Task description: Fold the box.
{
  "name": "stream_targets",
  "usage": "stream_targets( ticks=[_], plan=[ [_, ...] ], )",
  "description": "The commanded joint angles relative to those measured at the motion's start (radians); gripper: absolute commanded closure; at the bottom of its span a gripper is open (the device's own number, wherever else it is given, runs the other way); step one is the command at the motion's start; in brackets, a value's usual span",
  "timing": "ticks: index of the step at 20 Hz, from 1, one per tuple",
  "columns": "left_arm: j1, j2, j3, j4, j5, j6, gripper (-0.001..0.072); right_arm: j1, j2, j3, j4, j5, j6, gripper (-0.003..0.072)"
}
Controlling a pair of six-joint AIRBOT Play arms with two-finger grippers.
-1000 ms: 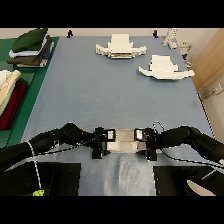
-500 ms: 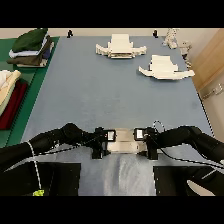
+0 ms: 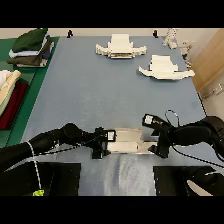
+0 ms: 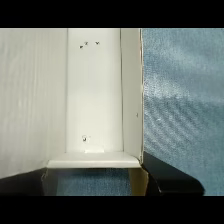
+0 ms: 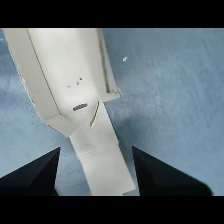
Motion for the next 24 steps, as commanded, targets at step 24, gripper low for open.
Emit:
stream_targets(
  ticks=[24],
  plan=[
    [0.001, 0.000, 0.000, 0.000, 0.000, 0.000, 0.0300, 0.093, -0.449, 0.014, 0.468, 0.624, 0.694, 0.0177]
  ],
)
